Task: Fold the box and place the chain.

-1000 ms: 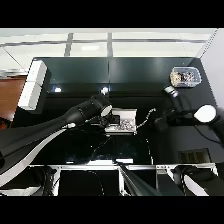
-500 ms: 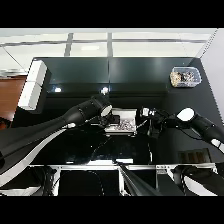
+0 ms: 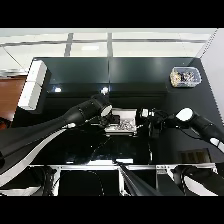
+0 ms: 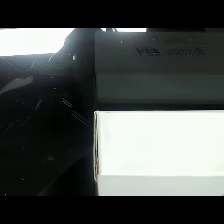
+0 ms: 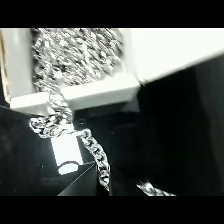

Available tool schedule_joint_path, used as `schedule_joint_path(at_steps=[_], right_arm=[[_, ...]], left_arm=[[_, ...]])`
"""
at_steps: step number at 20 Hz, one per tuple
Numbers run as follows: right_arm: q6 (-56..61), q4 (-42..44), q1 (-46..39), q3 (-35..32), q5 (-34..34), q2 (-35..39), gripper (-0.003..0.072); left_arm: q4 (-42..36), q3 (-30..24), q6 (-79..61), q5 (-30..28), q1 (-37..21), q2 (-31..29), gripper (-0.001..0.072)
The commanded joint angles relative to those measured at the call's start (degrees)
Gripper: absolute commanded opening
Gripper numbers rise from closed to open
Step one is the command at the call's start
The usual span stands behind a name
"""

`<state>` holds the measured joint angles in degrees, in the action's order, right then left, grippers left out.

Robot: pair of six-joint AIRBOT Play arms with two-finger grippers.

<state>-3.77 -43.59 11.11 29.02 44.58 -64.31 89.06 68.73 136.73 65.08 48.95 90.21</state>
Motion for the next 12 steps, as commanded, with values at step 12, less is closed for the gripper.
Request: schedule_joint_path(at_steps=[12], right_arm=[[50.88,26.45,0.9,10.14,9.51,23.63,0.0021]], left_arm=[[0.0,0.04,0.0,-0.07,-0.07,0.0,0.0027]])
